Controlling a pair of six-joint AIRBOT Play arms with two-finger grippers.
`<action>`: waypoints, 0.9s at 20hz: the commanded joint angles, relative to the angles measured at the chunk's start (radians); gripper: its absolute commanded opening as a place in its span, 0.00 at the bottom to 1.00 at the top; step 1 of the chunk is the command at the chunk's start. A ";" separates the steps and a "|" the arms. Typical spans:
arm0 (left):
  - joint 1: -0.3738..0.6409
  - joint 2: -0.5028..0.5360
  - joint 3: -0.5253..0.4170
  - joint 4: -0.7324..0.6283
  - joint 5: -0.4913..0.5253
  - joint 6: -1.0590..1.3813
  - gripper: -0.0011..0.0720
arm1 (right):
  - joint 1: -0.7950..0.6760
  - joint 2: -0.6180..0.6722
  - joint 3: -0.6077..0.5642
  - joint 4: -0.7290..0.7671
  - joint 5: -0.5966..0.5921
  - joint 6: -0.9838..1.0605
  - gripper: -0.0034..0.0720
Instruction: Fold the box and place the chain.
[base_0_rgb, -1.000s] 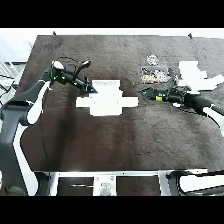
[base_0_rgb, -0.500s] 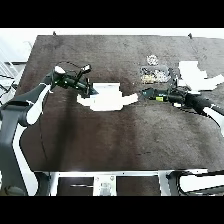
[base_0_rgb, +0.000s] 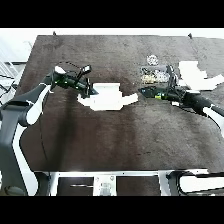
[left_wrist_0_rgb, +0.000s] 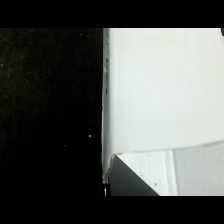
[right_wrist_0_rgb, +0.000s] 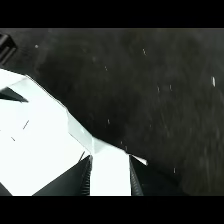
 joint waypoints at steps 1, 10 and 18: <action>0.000 -0.001 0.000 0.012 0.001 -0.009 0.04 | 0.015 0.047 0.000 0.021 0.008 -0.158 0.45; 0.000 0.000 0.000 0.008 0.002 -0.009 0.04 | 0.176 0.069 0.000 -0.185 0.023 -0.478 0.80; 0.000 0.000 0.000 0.008 0.005 -0.007 0.04 | 0.365 0.067 0.000 -0.519 -0.156 -0.474 0.80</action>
